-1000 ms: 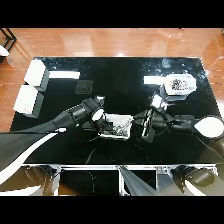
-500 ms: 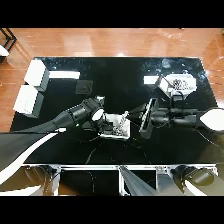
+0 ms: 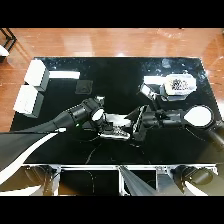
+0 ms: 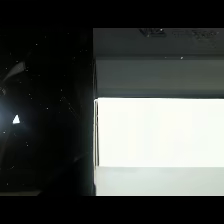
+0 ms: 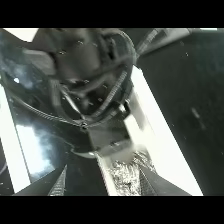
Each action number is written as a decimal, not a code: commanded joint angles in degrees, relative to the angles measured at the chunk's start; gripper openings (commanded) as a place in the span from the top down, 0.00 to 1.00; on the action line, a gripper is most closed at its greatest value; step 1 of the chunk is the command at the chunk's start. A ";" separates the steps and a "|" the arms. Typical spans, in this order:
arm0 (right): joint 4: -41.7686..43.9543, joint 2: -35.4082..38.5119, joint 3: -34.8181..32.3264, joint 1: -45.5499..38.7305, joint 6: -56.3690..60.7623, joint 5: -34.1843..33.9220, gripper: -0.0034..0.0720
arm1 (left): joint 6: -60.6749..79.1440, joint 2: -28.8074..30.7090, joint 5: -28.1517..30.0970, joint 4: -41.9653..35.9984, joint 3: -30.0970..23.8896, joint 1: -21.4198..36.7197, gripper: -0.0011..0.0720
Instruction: Fold the box and place the chain.
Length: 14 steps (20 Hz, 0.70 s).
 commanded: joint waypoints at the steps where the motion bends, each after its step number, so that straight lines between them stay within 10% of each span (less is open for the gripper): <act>1: -8.90 1.03 0.63 -5.18 7.78 5.90 0.27 | -0.02 0.02 -0.02 0.00 -0.02 0.04 0.96; 6: -15.93 3.89 0.63 -20.15 11.65 13.27 0.24 | -3.76 0.04 0.22 0.28 0.44 0.79 0.96; 7: -15.98 3.89 0.63 -21.22 11.89 12.66 0.01 | -4.39 0.02 0.37 0.52 0.87 1.03 0.96; 14: -15.37 3.89 0.57 -21.42 14.69 7.96 0.03 | -5.57 -0.26 1.38 1.53 2.34 2.16 0.96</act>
